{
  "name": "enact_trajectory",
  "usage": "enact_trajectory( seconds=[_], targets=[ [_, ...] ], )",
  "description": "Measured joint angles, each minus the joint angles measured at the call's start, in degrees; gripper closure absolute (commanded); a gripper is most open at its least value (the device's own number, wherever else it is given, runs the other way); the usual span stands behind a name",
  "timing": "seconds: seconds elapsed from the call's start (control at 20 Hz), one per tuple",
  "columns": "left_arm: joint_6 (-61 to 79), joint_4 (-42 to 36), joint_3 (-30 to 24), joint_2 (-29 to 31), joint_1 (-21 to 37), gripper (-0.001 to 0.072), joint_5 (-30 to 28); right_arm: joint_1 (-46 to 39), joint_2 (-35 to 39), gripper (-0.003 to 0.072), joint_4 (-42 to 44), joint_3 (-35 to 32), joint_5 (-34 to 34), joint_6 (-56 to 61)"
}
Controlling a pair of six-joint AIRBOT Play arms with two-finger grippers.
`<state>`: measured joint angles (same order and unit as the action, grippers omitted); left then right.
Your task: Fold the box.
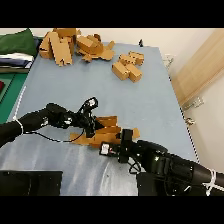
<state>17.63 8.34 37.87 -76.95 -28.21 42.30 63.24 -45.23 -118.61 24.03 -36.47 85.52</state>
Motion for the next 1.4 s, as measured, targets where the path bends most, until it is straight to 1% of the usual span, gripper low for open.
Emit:
enact_trajectory(
  seconds=[0.1, 0.25, 0.45, 0.75, 1.0, 1.2, 1.4],
  targets=[
    [-0.2, 0.0, -0.1, 0.0, 0.0, 0.0692, -0.2, -0.7, 1.1, 0.0192, 0.1, 0.5, -0.1, 1.1],
    [0.0, 0.2, -0.1, 0.0, 0.0, 0.0692, 1.4, -1.1, 1.8, 0.0192, 1.4, 0.9, -0.1, 1.9],
    [1.9, 0.5, -0.3, -0.1, 0.0, 0.0693, 4.2, -1.3, 1.5, 0.0192, 3.1, 1.0, -0.3, 2.3],
    [4.8, 0.7, -0.2, 0.0, -0.1, 0.0693, 6.5, -1.4, 1.3, 0.0196, 3.6, 1.0, -0.6, 2.5],
    [5.6, 0.6, -0.2, 0.0, -0.1, 0.0692, 7.1, -1.4, 1.3, 0.0196, 4.2, 1.0, -0.7, 2.5],
    [5.8, 0.6, -0.2, 0.0, -0.1, 0.0693, 7.3, -1.4, 1.3, 0.0196, 9.2, 1.0, -0.9, 2.5],
    [5.9, 0.5, -0.2, 0.0, -0.1, 0.0693, 7.3, -1.4, 1.3, 0.0199, 10.7, 1.0, -0.5, 2.4]
  ],
)
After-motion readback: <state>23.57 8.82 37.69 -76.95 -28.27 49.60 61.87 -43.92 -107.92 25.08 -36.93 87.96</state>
